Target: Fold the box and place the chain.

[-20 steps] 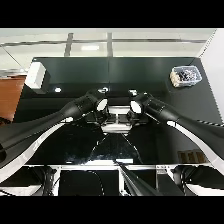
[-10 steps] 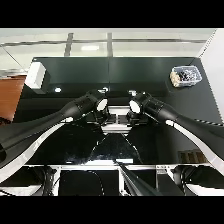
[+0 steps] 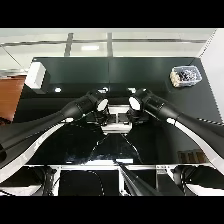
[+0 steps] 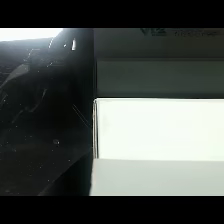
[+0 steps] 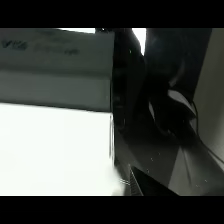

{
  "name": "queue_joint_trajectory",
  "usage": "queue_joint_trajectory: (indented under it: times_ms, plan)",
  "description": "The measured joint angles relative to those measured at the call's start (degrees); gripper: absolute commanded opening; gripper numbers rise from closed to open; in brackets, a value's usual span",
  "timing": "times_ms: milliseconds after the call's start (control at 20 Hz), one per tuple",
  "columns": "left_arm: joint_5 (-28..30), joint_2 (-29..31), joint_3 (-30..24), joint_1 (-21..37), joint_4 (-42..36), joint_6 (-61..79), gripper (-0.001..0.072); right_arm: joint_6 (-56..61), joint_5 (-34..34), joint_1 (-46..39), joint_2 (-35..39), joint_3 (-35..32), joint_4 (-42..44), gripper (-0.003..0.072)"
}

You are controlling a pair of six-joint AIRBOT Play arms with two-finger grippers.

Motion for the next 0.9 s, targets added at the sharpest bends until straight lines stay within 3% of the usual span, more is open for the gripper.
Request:
queue_joint_trajectory:
  times_ms: [200,400,550,650,700,900]
  plan:
    - [0.1,0.0,0.0,0.0,0.0,0.0,0.0024,-4.7,4.6,-0.4,6.0,2.7,-3.7,0.0365]
    - [0.2,0.0,0.0,0.0,0.0,0.0,0.0024,-7.8,12.1,-3.5,15.0,3.1,-19.5,0.0365]
    - [0.2,0.0,0.0,0.0,0.0,0.0,0.0024,-8.7,15.0,-10.8,18.5,1.5,-31.9,0.0368]
    - [0.2,0.0,0.0,0.0,0.0,0.0,0.0024,-8.4,11.8,-18.4,19.3,-1.0,-35.4,0.0447]
    - [0.3,0.0,0.0,0.0,0.0,0.0,0.0024,-7.7,9.2,-22.5,19.4,-2.3,-35.4,0.0667]
    - [0.4,0.0,0.0,0.0,0.0,0.0,0.0024,-12.2,-5.2,-37.2,16.1,-6.2,-23.5,0.0688]
